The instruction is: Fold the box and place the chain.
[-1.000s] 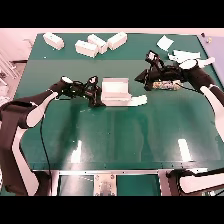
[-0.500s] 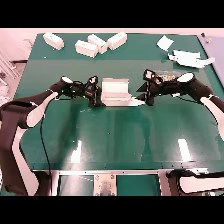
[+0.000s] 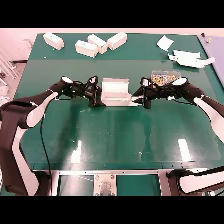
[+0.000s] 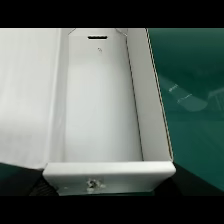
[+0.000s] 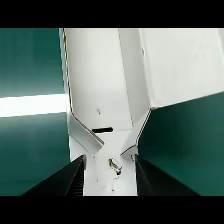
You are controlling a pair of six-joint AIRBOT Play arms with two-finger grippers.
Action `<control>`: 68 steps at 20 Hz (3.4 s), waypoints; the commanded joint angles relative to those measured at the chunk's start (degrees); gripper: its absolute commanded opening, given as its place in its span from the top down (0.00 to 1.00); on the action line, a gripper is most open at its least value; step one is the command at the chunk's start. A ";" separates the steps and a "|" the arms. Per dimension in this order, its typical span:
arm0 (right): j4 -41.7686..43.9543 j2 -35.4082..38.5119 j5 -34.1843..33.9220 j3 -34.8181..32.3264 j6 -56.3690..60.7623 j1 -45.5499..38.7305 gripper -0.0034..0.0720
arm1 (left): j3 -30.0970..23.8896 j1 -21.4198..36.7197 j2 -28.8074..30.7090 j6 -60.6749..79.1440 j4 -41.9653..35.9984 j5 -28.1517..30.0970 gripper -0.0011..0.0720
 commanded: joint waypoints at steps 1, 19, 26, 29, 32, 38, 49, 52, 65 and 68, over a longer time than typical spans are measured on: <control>2.32 -1.25 -0.92 0.22 -3.04 0.02 0.48 | 0.00 0.02 -0.04 0.02 0.02 0.00 0.34; 8.37 -4.20 -3.76 1.73 -6.67 6.71 0.67 | 0.00 0.02 -0.04 0.02 0.02 0.02 0.34; 8.00 -6.56 -1.31 3.91 -6.58 7.06 0.20 | 0.00 0.02 -0.04 0.02 0.02 0.02 0.34; 6.64 -6.73 -2.32 4.33 -6.58 7.06 0.16 | 0.00 0.02 -0.04 0.02 0.02 0.00 0.34; 6.25 -6.64 -2.84 4.33 -5.22 7.02 0.33 | 0.00 0.02 -0.04 0.02 0.02 0.00 0.34; -3.15 -6.10 -2.58 4.57 5.99 5.46 0.90 | 0.00 0.02 -0.04 0.02 0.02 0.02 0.34; -3.32 5.22 -2.40 4.83 30.29 -1.40 0.94 | 0.00 0.02 -0.04 0.02 0.02 0.04 0.34; -3.98 5.49 -2.38 4.96 42.47 -5.14 0.94 | 0.00 0.02 -0.04 0.02 0.02 0.04 0.34; -16.70 1.90 7.41 3.26 72.57 -9.46 0.94 | 0.00 0.02 -0.04 0.02 0.02 0.04 0.34; -14.32 -0.48 7.23 2.73 72.50 -7.45 0.94 | 0.00 0.02 -0.04 0.02 0.02 0.00 0.34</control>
